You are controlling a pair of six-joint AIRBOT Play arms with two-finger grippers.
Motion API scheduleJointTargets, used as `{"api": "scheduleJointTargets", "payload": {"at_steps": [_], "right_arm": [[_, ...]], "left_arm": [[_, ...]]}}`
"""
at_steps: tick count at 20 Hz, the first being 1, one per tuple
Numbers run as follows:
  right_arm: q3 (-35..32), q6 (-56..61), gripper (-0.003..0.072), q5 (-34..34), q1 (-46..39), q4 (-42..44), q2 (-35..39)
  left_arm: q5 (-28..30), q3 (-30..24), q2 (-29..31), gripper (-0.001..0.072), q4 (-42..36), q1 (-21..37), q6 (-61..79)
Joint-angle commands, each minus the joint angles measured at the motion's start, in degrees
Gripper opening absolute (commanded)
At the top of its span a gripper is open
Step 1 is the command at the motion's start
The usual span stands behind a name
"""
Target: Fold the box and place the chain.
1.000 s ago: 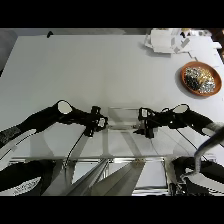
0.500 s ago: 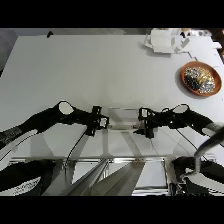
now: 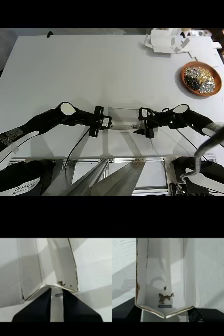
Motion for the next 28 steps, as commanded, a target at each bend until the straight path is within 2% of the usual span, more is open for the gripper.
{"api": "scheduleJointTargets", "payload": {"at_steps": [1,10,12,14,18,20,24,28], "right_arm": [[0.0,0.0,0.034,0.0,0.0,0.0,0.0],[0.0,0.0,0.034,0.0,0.0,0.0,0.0],[0.0,0.0,0.034,0.0,0.0,0.0,0.0],[0.0,0.0,0.034,0.0,0.0,0.0,0.0],[0.0,0.0,0.034,0.0,0.0,0.0,0.0],[0.0,0.0,0.034,0.0,0.0,0.0,0.0],[0.0,0.0,0.034,0.0,0.0,0.0,0.0],[0.0,0.0,0.034,0.0,0.0,0.0,0.0]], "left_arm": [[0.1,0.1,-0.1,0.0148,-0.9,-0.2,-0.2],[2.0,0.1,-1.1,0.0168,-0.9,-3.4,-0.5],[2.0,0.1,-1.1,0.0324,-0.9,-3.4,-0.6],[2.2,0.1,-1.1,0.0351,-0.9,-3.3,-1.7],[2.7,0.1,-1.1,0.0355,-0.8,-3.3,-1.7],[3.6,0.1,-1.1,0.0457,-0.5,-3.3,-1.7],[6.3,0.1,-0.9,0.0454,-0.5,-3.3,-1.7],[6.3,0.1,-0.6,0.0431,-0.5,-3.3,-1.7]]}}
